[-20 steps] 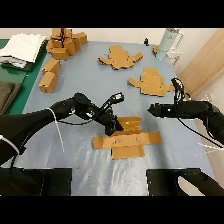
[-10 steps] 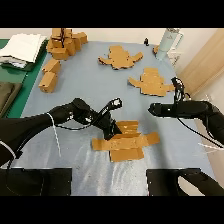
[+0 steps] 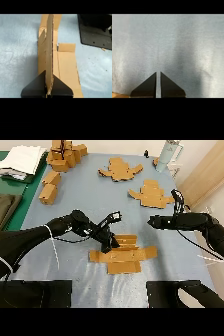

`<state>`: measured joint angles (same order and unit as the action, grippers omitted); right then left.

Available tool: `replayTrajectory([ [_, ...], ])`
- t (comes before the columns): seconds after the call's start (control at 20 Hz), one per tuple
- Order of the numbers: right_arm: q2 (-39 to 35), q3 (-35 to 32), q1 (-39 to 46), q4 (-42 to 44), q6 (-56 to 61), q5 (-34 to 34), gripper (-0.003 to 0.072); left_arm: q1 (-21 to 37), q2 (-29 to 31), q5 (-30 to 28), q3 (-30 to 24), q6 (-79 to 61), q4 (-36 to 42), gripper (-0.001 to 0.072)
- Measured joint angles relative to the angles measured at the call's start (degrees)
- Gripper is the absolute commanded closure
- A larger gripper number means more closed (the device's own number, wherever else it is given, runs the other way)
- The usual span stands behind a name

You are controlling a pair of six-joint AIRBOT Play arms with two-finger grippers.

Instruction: Fold the box.

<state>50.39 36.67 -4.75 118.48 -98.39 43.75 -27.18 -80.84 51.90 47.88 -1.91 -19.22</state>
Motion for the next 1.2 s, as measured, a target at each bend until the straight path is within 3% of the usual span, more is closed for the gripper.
replayTrajectory([
  [0.3, 0.0, 0.0, 0.0, -0.2, 0.0, 0.0, 0.0607, 0.9, 0.7, 0.2, -1.1, 0.2, -0.2, 0.0697],
  [0.4, 0.0, 0.0, 0.0, -0.2, 0.0, 0.0, 0.0681, 1.0, 0.8, 0.2, -1.6, 0.2, 0.0, 0.0696],
  [0.55, 0.0, 0.0, 0.0, -0.2, 0.0, 0.4, 0.0683, 1.0, 0.8, 0.1, -2.0, 0.1, 0.0, 0.0695],
  [0.8, -1.2, 0.0, -1.6, -0.7, 0.0, 7.8, 0.0685, 1.0, 0.8, -0.1, -2.2, -0.1, -0.2, 0.0695],
  [1.0, -6.2, 0.0, -9.6, -6.3, 6.1, 14.6, 0.0685, 1.0, 0.8, -0.3, -2.2, -0.1, -0.2, 0.0695],
  [1.2, -12.5, -0.9, -22.8, -15.1, 18.7, 21.7, 0.0685, 1.0, 0.8, -0.3, -2.2, -0.2, -0.3, 0.0695],
])
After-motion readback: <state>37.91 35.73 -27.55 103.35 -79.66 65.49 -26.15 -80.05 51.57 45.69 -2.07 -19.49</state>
